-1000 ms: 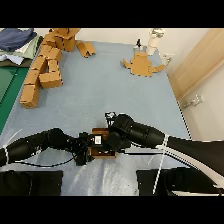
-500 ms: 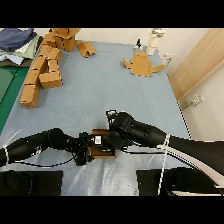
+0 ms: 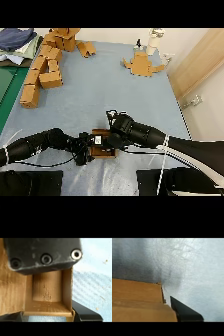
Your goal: Fold the box.
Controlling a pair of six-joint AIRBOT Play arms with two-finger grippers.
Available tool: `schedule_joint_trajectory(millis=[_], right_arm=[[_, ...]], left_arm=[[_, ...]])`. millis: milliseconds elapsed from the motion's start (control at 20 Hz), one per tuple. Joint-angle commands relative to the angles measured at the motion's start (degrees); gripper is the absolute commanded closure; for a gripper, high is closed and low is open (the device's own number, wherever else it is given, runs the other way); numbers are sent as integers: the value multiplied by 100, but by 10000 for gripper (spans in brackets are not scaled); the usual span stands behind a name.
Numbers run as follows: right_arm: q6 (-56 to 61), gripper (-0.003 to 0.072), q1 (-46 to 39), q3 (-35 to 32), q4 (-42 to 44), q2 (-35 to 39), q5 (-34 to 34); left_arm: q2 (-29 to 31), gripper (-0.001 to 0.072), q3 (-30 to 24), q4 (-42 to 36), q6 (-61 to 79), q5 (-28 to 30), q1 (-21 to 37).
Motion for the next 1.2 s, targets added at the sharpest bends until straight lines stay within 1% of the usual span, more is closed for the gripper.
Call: schedule_joint_trajectory(millis=[0,200,250,300,350,450,550,700,750,800,850,1150], right_arm=[[0,263,0,-184,177,-4,197],[4,270,0,-348,581,-7,634],[24,294,0,-348,586,-13,645],[57,350,0,-348,584,-26,645],[55,427,0,-348,584,-52,645],[46,667,0,-348,581,-107,645],[48,686,0,-341,579,-111,645],[48,683,0,-339,511,-109,647],[46,606,0,-328,494,-109,645],[48,397,0,-328,498,-96,632],[48,299,0,-328,498,-68,601],[175,299,-2,-81,385,323,35]], left_arm=[[4,191,0,2,0,-2,2],[4,191,0,2,0,-2,2],[4,191,0,2,0,-2,2],[4,191,0,2,0,-2,2],[4,191,0,2,0,-2,2],[4,191,0,2,0,-2,2],[4,191,0,2,0,-2,2],[4,191,0,2,0,-2,2],[4,191,0,2,0,-2,2],[4,191,0,2,0,-2,2],[4,191,0,2,0,-2,2],[4,191,0,2,0,-2,2]])
